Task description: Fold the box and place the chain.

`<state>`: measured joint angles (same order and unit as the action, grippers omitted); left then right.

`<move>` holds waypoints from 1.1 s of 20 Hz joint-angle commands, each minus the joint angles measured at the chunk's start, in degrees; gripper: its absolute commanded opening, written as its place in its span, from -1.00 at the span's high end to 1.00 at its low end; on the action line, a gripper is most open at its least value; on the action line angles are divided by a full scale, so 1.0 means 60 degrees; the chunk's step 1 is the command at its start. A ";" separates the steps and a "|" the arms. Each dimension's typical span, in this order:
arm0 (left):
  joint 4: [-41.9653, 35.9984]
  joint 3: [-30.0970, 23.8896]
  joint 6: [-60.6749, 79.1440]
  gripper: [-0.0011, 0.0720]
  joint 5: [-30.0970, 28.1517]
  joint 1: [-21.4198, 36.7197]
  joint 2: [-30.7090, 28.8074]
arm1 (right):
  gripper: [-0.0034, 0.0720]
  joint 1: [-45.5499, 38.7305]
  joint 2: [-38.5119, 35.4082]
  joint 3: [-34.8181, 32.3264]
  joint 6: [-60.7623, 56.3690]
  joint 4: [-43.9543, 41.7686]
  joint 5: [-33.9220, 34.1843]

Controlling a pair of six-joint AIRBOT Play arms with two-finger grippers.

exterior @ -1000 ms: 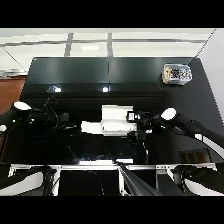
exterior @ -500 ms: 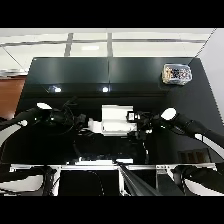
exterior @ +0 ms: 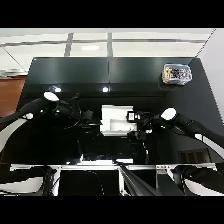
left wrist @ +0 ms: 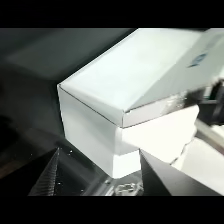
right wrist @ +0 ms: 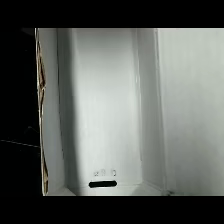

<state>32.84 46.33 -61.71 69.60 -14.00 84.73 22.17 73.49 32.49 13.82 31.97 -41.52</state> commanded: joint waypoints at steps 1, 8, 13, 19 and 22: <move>0.1421 0.0729 -0.1840 -0.56 -0.0521 -0.0838 0.0004 | 0.50 0.0007 0.0000 0.0004 -0.0004 0.0000 -0.0004; 0.2925 0.1337 -0.4269 -0.39 -0.1045 -0.1810 0.0004 | 0.50 0.0007 0.0000 0.0004 -0.0004 0.0000 -0.0004; 0.4641 0.1545 -0.6335 -0.39 -0.1315 -0.2568 0.0007 | 0.50 0.0007 0.0000 0.0004 -0.0004 0.0000 -0.0004; 0.7420 0.2109 -0.9457 -0.38 -0.1242 -0.4113 0.0040 | 0.50 0.0007 0.0000 0.0004 -0.0004 0.0000 -0.0004; 0.8127 0.2342 -1.0710 -0.31 -0.1242 -0.4710 0.0142 | 0.50 0.0007 0.0000 0.0004 0.0000 0.0000 -0.0004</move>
<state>75.20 59.07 -116.95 62.33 -38.83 85.21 22.17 73.49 32.49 13.80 31.97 -41.54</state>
